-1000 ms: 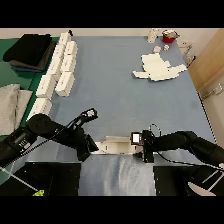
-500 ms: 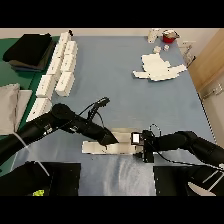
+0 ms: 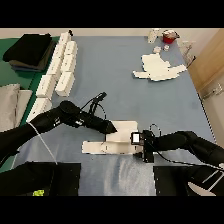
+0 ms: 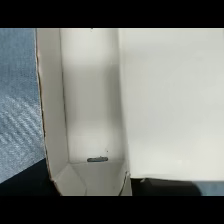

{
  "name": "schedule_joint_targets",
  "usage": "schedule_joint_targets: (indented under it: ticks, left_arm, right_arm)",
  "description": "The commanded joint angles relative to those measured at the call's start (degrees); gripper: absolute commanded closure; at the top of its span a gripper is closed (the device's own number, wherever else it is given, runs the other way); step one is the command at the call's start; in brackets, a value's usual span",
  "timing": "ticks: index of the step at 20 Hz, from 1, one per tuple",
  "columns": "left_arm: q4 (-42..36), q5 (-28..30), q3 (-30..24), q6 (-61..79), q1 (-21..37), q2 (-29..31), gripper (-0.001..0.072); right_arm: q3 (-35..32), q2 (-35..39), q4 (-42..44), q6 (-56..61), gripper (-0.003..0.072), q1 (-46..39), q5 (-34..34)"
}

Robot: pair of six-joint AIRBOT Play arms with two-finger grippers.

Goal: Fold the box.

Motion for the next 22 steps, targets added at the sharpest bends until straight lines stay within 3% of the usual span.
schedule_joint_targets:
  ticks: [1, 5, 13, 17, 22]
  left_arm:
    - [1.9, 1.1, 0.1, -1.6, 0.8, -2.3, 0.0699]
    - [1.5, 0.2, 0.1, -2.1, 0.7, -5.2, 0.0699]
    - [1.4, -0.7, 2.1, 0.3, 0.7, -4.9, 0.0699]
    - [1.7, -3.4, 6.6, 4.6, 0.7, 0.2, 0.0699]
    - [5.8, -8.8, 7.1, 6.5, 0.7, 9.0, 0.07]
  right_arm:
    - [0.0, 0.0, 0.0, -0.1, 0.0252, 0.1, 0.0]
    - [0.0, 0.0, 0.0, -0.1, 0.0252, 0.1, 0.0]
    - [0.0, 0.0, -0.2, -0.1, 0.0252, 0.1, 0.0]
    - [0.0, 0.0, -0.2, -0.1, 0.0252, 0.1, 0.0]
    - [0.0, 0.0, -0.2, -0.1, 0.0252, 0.1, 0.0]
